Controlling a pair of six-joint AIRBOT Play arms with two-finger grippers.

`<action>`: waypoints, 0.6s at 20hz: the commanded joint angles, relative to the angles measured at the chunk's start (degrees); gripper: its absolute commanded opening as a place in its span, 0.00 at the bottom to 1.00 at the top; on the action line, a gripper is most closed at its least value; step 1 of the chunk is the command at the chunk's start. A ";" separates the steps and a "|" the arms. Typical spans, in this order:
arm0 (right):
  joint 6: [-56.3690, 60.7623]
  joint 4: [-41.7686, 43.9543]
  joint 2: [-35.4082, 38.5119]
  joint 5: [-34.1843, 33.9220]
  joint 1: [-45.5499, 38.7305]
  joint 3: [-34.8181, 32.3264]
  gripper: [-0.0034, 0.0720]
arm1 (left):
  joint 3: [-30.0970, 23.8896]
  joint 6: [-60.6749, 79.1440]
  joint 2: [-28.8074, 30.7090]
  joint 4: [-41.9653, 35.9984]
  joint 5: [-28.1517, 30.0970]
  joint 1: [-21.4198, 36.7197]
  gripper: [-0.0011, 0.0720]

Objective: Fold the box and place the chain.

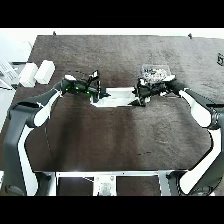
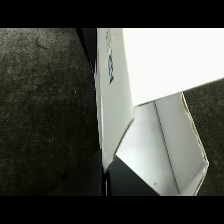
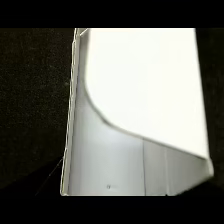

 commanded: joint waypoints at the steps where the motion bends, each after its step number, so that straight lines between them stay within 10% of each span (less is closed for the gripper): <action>1: -0.07 -0.07 -0.92 0.22 0.31 0.76 0.88 | 0.02 0.00 0.02 0.00 0.09 0.00 0.04; 12: -0.28 2.38 -2.10 0.68 0.57 0.85 0.88 | 0.02 0.00 0.02 0.00 0.09 -0.02 0.04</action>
